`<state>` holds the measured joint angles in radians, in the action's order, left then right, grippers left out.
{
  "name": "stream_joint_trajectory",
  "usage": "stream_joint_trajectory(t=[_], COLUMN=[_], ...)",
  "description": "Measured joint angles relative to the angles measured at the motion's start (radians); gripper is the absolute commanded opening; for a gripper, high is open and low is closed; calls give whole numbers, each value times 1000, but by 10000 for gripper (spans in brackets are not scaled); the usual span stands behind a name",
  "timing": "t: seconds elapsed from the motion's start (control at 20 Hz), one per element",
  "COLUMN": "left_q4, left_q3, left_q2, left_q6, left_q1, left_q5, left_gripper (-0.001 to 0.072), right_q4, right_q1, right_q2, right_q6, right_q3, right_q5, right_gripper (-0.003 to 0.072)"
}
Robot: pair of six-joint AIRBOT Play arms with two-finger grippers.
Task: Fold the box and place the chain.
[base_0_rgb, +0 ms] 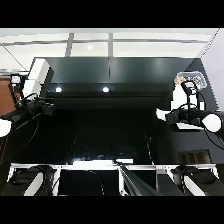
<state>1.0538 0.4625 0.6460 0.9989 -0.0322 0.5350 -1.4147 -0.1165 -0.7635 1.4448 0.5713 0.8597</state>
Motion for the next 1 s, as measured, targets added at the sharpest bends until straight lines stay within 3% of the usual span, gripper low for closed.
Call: stream_joint_trajectory(t=[0.45,0.5,0.55,0.6,0.65,0.75,1.0], left_q4=[-8,-18,-37,-63,-89,-130,-181], left_q3=[0,0,0,0,0,0,0], left_q2=[0,0,0,0,0,0,1], left_q6=[0,0,-1,0,0,2,3], left_q1=[0,0,0,0,0,2,13], left_q5=[-48,-64,-77,-91,-100,-92,40], left_gripper=[32,111,475,703,707,708,708], right_q4=[43,50,56,60,63,68,38], right_q1=[0,0,0,0,0,0,64], right_q2=[0,0,0,0,-3,-18,-60], right_q6=[0,0,0,0,1,32,151], right_q3=[-1,-2,-2,-4,-5,-6,17], right_q5=[-106,-119,-138,-161,-181,-208,-183], right_gripper=[16,17,130,529,713,711,708])
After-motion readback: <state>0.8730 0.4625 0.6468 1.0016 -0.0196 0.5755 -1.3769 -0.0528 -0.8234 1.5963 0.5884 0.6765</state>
